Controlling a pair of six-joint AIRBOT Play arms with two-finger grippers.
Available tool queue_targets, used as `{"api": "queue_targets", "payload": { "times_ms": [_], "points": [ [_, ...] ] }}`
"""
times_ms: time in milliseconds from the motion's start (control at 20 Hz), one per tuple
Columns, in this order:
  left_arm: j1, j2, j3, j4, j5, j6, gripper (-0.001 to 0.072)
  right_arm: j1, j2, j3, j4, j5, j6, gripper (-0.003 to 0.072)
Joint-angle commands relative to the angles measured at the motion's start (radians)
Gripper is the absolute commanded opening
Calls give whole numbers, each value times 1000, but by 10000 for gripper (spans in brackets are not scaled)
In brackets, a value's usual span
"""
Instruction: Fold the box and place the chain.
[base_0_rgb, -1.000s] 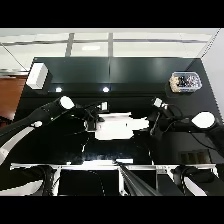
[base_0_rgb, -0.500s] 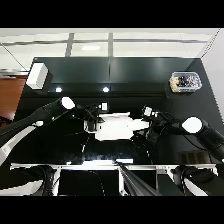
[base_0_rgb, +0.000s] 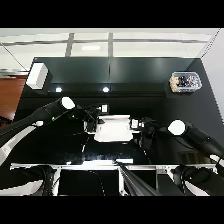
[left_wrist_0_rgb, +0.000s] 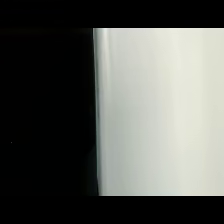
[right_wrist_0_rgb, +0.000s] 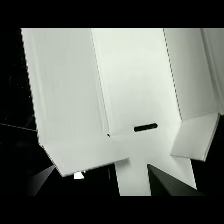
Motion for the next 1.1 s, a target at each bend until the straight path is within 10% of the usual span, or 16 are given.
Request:
{"api": "queue_targets", "payload": {
  "times_ms": [0, 1050],
  "points": [
    [0, 0, 0, 0, -1, 3, 25, 66, -23, -1, 39, -64, -9, 643],
    [0, 0, 0, 0, -2, 3, 25, 66, -10, 32, 92, -140, -8, 643]
  ]
}}
